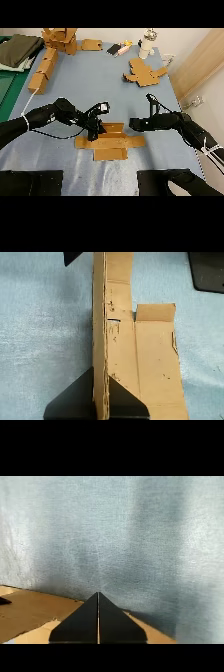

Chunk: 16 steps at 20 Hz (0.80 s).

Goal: Fold the box.

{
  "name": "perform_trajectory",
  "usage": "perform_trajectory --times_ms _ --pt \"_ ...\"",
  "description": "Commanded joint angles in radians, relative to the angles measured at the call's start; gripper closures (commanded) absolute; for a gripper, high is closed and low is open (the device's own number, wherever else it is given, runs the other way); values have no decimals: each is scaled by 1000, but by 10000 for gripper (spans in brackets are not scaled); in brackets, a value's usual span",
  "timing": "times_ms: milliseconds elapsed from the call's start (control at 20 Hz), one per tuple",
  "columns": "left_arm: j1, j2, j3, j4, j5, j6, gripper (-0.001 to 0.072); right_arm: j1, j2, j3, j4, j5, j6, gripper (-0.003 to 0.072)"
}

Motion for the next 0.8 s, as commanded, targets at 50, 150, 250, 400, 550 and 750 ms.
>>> perform_trajectory --times_ms 50,150,250,400,550,750 --pt "0 -9 0 14 -4 -8 698 1 0 0 -2 6 0 683" --pt "0 -9 0 14 -4 -8 698 1 0 0 -1 5 0 683" --pt "0 -9 0 17 -4 -8 698 1 0 0 -2 1 0 683" --pt "0 -9 0 15 -6 -8 698 1 2 0 -1 -44 0 683" --pt "0 -9 0 11 -5 -8 697 32 39 25 6 -209 -11 684" --pt "-1 -9 0 9 -5 -8 698 309 228 30 -105 -274 66 685"
